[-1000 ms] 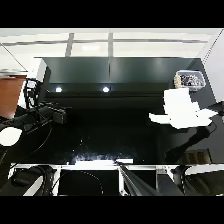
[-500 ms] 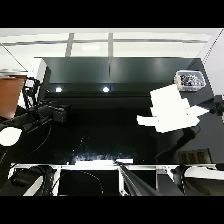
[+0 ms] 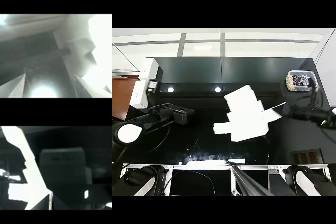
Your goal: Fold the box and place the chain.
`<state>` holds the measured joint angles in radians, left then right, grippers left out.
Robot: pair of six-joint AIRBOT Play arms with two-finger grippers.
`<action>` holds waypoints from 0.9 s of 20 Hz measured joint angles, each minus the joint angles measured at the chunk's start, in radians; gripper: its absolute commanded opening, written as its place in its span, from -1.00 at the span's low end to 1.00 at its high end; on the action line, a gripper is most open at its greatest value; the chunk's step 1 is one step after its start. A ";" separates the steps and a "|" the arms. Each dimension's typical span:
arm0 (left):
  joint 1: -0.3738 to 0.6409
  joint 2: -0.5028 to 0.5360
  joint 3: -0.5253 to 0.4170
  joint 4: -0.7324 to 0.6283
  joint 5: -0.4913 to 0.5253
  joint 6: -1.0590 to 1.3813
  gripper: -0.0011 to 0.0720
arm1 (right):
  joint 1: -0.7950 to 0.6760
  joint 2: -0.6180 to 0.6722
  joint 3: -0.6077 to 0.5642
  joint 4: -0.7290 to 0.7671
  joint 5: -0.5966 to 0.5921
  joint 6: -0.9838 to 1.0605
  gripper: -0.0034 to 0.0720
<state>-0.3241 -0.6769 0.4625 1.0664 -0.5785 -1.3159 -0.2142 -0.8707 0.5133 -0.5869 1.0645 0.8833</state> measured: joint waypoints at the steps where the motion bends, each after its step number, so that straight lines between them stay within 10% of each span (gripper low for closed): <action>1: -0.019 -0.024 0.000 -0.019 -0.001 0.000 1.00 | 0.054 0.049 -0.045 0.016 -0.051 -0.007 -0.80; 18: 0.061 -0.651 0.072 -0.824 -0.356 0.633 1.00 | 0.378 0.213 -0.219 0.053 -0.288 -0.031 -0.80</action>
<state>-0.2634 -1.3281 0.5350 0.2424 -0.9348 -0.6827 0.1642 -0.6579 0.2943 -0.5339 0.7761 0.8524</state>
